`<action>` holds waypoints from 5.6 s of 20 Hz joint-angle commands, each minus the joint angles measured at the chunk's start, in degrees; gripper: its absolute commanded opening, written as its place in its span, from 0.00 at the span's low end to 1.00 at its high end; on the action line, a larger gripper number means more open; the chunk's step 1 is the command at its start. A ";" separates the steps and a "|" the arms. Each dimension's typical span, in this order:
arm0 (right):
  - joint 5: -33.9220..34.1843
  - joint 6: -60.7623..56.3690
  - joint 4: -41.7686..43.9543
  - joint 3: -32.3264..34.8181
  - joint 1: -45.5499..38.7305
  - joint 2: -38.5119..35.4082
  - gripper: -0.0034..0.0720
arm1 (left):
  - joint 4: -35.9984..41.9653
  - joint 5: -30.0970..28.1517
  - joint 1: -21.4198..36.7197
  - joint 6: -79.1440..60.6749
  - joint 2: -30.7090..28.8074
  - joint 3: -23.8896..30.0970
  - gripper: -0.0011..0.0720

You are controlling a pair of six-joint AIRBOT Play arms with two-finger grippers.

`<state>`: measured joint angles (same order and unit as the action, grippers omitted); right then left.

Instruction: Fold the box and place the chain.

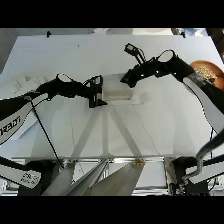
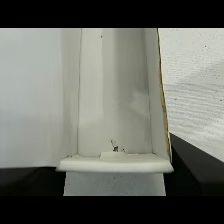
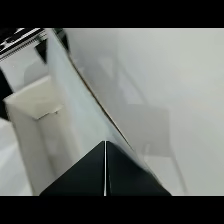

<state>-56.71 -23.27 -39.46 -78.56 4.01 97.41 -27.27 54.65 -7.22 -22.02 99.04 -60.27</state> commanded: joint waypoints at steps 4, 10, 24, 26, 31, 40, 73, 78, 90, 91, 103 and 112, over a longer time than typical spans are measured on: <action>4.90 -1.03 0.48 -0.11 -2.27 2.95 0.06 | -0.02 0.02 0.00 -0.02 0.04 0.00 0.55; -0.39 -1.27 0.31 -0.13 -2.49 0.63 0.06 | -0.02 0.02 0.00 0.00 0.04 0.00 0.55; -16.00 10.69 -21.22 -0.04 -5.51 -6.05 0.63 | -0.02 0.04 0.00 0.00 0.04 0.00 0.55; -15.91 12.28 -21.11 0.13 -5.22 -4.20 0.71 | -0.02 0.04 0.00 -0.02 0.04 0.00 0.55; -12.79 13.35 -21.18 1.33 -0.74 1.90 0.80 | -0.02 0.04 0.00 -0.02 0.04 0.00 0.55; -11.65 13.31 -21.53 1.31 2.71 3.91 0.58 | -0.02 0.04 0.00 0.00 0.04 0.00 0.55; -10.10 -8.63 -19.61 1.31 2.36 -1.92 0.07 | -0.02 0.07 0.00 -0.02 0.04 0.00 0.55; -13.20 -17.44 -25.35 1.31 -1.75 -11.47 0.07 | -0.04 0.13 0.00 -0.02 0.04 0.00 0.55; -14.29 -30.93 -26.45 12.52 -18.36 -9.75 0.07 | -0.02 0.17 0.00 -0.02 0.04 0.00 0.55; -12.59 -30.88 -24.68 14.32 -18.10 -8.70 0.07 | -0.02 0.17 0.00 -0.02 0.04 0.00 0.55; -9.66 -22.43 -4.31 16.35 -12.98 -1.49 0.07 | -0.02 0.17 0.00 -0.02 0.04 0.00 0.55; -16.15 -19.63 8.02 16.33 -11.80 -1.57 0.38 | -0.02 0.17 0.00 -0.02 0.04 0.00 0.55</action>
<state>-70.50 -43.44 -35.57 -62.26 -7.99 95.81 -27.29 54.85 -7.25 -22.02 99.04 -60.29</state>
